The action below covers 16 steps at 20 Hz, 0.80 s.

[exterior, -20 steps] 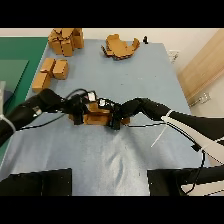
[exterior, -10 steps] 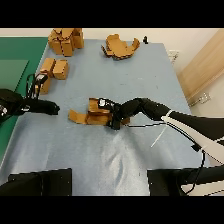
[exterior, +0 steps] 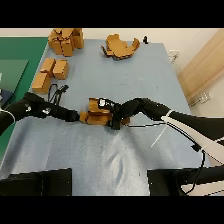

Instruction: Fold the box.

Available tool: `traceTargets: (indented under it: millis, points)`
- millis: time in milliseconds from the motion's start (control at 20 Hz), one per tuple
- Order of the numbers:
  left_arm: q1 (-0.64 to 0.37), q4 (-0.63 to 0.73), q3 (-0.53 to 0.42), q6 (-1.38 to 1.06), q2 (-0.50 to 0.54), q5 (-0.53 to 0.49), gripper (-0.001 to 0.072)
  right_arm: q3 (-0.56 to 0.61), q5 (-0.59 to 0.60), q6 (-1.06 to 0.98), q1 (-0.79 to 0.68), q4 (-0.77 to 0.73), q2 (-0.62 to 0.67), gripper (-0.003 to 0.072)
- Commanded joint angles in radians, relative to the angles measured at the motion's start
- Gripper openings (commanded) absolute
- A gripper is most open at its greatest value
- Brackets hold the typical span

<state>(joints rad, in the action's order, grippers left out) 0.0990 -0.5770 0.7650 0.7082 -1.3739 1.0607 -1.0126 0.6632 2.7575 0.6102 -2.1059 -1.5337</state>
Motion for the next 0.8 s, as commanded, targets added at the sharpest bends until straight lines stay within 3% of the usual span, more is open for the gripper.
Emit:
traceTargets:
  millis: [0,50,300,650,750]
  points:
    - [0.025,0.126,0.016,-0.097,-0.014,0.083,0.0316,-0.001,0.001,0.0,0.0,0.0,0.0,0.0405]
    - [0.011,0.171,0.02,-0.131,-0.014,0.108,0.0282,-0.001,0.001,0.0,0.0,0.0,0.0,0.0405]
    - [-0.007,0.27,0.02,-0.201,-0.014,0.122,0.0281,-0.001,0.002,0.0,0.0,0.0,0.0,0.0404]
    - [0.022,0.23,0.02,-0.202,-0.014,0.084,0.0283,-0.001,0.003,0.0,0.0,0.0,0.0,0.0404]
    - [0.04,0.166,0.024,-0.136,-0.014,0.031,0.0339,-0.001,0.004,0.0,0.0,0.0,0.0,0.0405]
